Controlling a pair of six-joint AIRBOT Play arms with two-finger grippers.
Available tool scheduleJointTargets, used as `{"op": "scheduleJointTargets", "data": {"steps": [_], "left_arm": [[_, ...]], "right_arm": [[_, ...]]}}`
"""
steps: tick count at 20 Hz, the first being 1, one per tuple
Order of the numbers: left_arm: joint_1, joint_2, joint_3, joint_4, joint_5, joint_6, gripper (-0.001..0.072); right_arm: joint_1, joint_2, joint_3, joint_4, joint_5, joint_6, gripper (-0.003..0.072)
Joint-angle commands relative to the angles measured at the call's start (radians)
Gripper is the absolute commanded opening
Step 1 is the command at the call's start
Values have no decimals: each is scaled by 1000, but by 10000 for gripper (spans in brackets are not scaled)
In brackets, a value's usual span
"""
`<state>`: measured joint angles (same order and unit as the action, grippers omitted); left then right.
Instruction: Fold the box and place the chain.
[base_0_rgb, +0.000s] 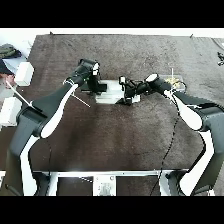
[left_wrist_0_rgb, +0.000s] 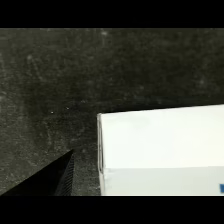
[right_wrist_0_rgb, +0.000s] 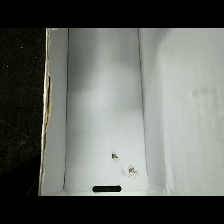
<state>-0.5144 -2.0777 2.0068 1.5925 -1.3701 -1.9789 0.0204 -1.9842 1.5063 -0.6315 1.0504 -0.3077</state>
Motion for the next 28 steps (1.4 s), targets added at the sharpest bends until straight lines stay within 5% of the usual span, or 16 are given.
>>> {"op": "scheduleJointTargets", "data": {"steps": [1,4,6,13,14,17,21,22,24,28], "left_arm": [[-1,-2,2,24,11,-30,302],[-1,-2,2,24,16,-34,301],[-1,-2,2,24,4,-57,225],[-1,-3,0,21,-11,-116,220],[-1,-3,0,22,-13,-116,137],[-1,-3,0,22,-18,-116,51],[-1,-3,0,22,-17,-114,53],[-1,-3,0,22,-17,-114,59],[-1,-3,0,8,-10,-66,334],[-1,9,0,5,-11,109,374]], "right_arm": [[1,0,0,0,0,0,437],[1,0,0,0,0,0,437],[1,0,0,0,0,0,437],[1,0,0,0,0,0,437],[1,0,0,0,0,0,437],[1,0,0,0,0,0,437],[1,0,0,0,0,0,437],[1,0,0,0,0,0,437],[1,0,0,0,0,0,437],[1,0,0,0,0,0,437]]}}
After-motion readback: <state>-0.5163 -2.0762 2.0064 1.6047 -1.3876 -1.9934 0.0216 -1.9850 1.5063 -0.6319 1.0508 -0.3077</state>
